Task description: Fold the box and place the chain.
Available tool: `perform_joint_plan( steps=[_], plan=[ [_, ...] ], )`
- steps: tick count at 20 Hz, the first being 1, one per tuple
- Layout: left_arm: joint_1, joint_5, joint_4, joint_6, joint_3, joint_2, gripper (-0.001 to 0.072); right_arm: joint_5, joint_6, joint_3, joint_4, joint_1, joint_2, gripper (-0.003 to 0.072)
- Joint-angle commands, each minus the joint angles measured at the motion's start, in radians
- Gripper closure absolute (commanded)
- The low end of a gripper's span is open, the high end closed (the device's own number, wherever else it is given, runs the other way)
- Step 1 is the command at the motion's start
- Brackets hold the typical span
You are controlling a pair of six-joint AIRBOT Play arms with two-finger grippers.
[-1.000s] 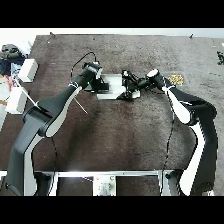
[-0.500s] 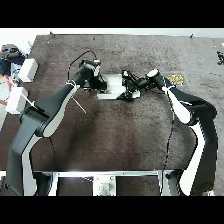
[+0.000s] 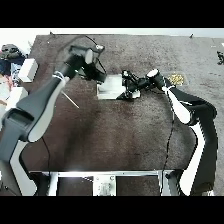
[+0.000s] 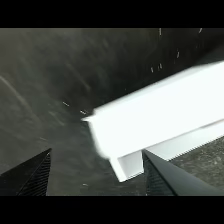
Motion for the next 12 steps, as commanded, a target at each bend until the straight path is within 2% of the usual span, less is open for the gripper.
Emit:
perform_joint_plan(
  steps=[1,3,5,7,9,12],
  plan=[
    [0.078,0.05,-0.169,0.204,0.002,0.061,0.0101,0.0,0.001,0.0,0.0,0.0,-0.001,0.0219],
    [0.145,0.094,-0.236,0.346,0.002,0.071,0.0102,0.0,0.001,0.0,0.0,0.0,-0.001,0.0219],
    [0.199,0.14,-0.239,0.36,0.002,0.071,0.0103,0.0,0.001,0.0,0.0,0.0,-0.001,0.0219],
    [0.233,0.189,-0.278,0.362,0.002,0.071,0.0103,0.0,0.001,0.0,0.0,0.0,-0.001,0.0219],
    [0.258,0.235,-0.356,0.509,-0.031,0.064,0.0103,0.0,0.001,0.0,0.0,0.0,-0.001,0.0219],
    [0.356,0.18,-0.769,0.93,-0.117,0.032,0.0103,0.0,0.001,0.0,0.0,0.0,-0.001,0.0219]
  ],
)
